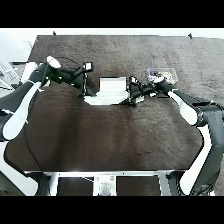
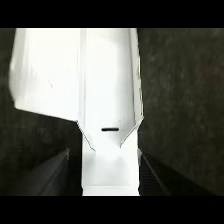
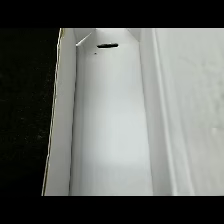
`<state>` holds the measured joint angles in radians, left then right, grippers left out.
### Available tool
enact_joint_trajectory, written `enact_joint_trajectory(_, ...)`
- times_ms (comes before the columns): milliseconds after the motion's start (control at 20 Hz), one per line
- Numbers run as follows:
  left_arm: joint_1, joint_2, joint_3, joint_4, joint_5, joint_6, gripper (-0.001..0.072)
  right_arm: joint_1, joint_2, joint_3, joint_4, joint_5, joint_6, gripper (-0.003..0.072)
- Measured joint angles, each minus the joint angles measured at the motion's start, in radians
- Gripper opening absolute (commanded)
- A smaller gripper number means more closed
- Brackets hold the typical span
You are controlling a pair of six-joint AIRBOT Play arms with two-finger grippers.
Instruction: Fold the box and place the chain.
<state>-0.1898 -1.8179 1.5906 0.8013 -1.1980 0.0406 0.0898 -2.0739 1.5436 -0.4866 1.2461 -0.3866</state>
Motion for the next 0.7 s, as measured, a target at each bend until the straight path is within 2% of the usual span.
enact_joint_trajectory(250, -0.041, -0.031, -0.013, 0.072, 0.101, -0.049, 0.0712, 0.0, 0.0, 0.0, 0.0, 0.0, 0.0, 0.059)
enact_joint_trajectory(700, -0.073, -0.074, -0.016, 0.093, 0.13, -0.061, 0.0692, 0.0, 0.0, 0.0, 0.0, 0.0, 0.0, 0.059)
